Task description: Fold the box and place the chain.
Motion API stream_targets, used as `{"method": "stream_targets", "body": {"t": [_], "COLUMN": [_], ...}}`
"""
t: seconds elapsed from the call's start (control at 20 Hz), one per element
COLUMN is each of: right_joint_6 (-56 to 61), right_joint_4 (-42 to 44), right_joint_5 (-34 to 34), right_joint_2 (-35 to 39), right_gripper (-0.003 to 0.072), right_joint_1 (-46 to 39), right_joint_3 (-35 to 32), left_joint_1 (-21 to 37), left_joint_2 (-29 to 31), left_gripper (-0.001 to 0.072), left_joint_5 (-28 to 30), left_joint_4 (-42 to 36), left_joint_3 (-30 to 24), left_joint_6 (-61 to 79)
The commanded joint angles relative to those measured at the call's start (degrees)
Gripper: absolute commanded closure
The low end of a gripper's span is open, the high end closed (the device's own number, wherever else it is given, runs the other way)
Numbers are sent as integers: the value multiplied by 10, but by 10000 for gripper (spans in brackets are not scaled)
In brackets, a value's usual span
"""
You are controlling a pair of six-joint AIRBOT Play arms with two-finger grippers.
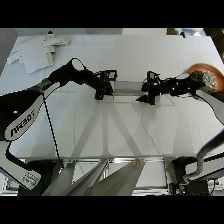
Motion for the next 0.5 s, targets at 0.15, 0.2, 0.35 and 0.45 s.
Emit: {"method": "stream_targets", "body": {"t": [0.15,0.2,0.35,0.45], "right_joint_6": [0,0,0,0], "right_joint_4": [0,0,0,0], "right_joint_5": [0,0,0,0], "right_joint_2": [0,0,0,0], "right_gripper": [500,500,500,500], "right_joint_1": [0,0,0,0], "right_joint_3": [0,0,0,0], "left_joint_1": [0,0,0,0], "left_joint_2": [-13,-13,-13,-13], "left_gripper": [570,559,476,476], "left_joint_5": [0,1,10,13], "left_joint_4": [-26,-35,-43,-43], "left_joint_3": [0,0,0,0], "left_joint_6": [1,1,-4,-18]}}
